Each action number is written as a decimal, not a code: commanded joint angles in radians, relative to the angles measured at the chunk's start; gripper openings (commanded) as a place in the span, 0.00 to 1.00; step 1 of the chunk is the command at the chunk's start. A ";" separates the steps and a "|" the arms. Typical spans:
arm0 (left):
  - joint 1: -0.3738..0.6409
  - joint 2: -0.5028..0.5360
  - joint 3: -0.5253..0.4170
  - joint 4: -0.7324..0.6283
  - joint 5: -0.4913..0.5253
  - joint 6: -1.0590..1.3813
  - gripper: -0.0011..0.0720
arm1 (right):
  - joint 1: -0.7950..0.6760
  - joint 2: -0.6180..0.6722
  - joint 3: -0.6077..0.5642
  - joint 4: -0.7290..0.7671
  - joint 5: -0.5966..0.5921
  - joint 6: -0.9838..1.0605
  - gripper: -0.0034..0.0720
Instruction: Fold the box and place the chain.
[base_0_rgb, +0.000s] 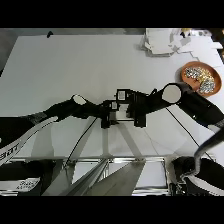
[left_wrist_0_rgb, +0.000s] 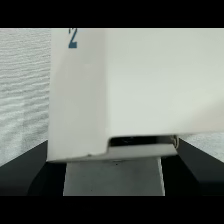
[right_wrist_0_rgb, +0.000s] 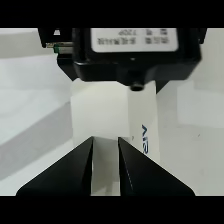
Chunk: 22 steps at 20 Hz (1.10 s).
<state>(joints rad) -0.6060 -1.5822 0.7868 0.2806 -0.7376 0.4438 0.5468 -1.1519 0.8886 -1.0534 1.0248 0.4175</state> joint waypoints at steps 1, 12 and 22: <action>0.000 0.000 0.000 0.000 0.000 0.000 0.11 | 0.014 0.015 -0.023 0.000 -0.058 -0.006 0.32; 0.000 0.000 0.000 0.000 0.000 0.000 0.11 | 0.014 0.015 -0.028 -0.050 -0.105 0.003 0.42; 0.000 0.000 0.000 0.000 0.001 0.000 0.11 | 0.019 0.015 -0.071 -0.053 -0.139 0.000 0.42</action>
<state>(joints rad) -0.6060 -1.5822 0.7868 0.2806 -0.7372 0.4438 0.5652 -1.1374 0.8242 -1.1023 0.9154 0.4187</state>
